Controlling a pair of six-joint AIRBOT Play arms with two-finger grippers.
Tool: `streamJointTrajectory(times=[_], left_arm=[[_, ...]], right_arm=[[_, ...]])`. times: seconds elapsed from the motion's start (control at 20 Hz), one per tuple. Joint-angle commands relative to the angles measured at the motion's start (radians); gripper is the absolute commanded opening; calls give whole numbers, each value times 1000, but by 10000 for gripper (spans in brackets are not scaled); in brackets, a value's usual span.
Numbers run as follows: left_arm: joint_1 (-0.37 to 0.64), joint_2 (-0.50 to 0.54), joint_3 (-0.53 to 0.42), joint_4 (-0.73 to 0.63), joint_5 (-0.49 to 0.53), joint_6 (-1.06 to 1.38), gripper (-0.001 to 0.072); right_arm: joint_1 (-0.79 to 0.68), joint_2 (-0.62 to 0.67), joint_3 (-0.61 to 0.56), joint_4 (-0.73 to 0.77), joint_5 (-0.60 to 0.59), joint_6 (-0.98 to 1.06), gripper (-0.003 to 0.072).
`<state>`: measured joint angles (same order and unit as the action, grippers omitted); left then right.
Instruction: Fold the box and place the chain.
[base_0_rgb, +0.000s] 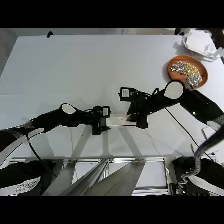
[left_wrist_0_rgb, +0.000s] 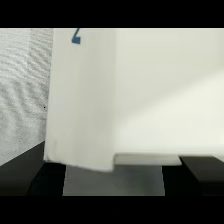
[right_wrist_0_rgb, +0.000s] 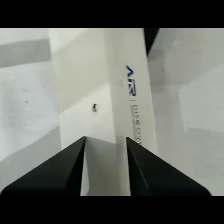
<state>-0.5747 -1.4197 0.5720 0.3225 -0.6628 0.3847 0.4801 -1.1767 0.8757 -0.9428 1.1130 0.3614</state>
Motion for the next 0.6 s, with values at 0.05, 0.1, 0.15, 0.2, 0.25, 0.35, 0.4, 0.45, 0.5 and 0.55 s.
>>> streamJointTrajectory(times=[0.05, 0.1, 0.15, 0.2, 0.25, 0.35, 0.4, 0.45, 0.5, 0.55], left_arm=[[0, 1, 0, 0, 0, 0, 271], [0, 1, 0, 0, 0, 0, 271], [0, 1, 0, 0, 0, 0, 271], [0, 1, 0, 0, 0, 0, 271], [0, 1, 0, 0, 0, 0, 271], [0, 1, 0, 0, 0, 0, 271], [0, 1, 0, 0, 0, 0, 271], [0, 1, 0, 0, 0, 0, 271], [0, 1, 0, 0, 0, 0, 271], [0, 1, 0, 0, 0, 0, 271]], right_arm=[[19, 5, -8, -3, -3, -2, 345], [19, 5, -8, -4, -10, 1, 339], [19, 5, -8, -7, -30, 2, 337], [19, 5, -8, -13, -47, 4, 335], [19, 5, -10, -24, -61, 5, 333], [19, 4, -21, -40, -76, 5, 285], [19, 5, -31, -45, -83, 8, 285], [19, 5, -40, -49, -85, 8, 284], [19, 5, -48, -49, -86, 8, 256], [19, 5, -55, -49, -88, 8, 247]])
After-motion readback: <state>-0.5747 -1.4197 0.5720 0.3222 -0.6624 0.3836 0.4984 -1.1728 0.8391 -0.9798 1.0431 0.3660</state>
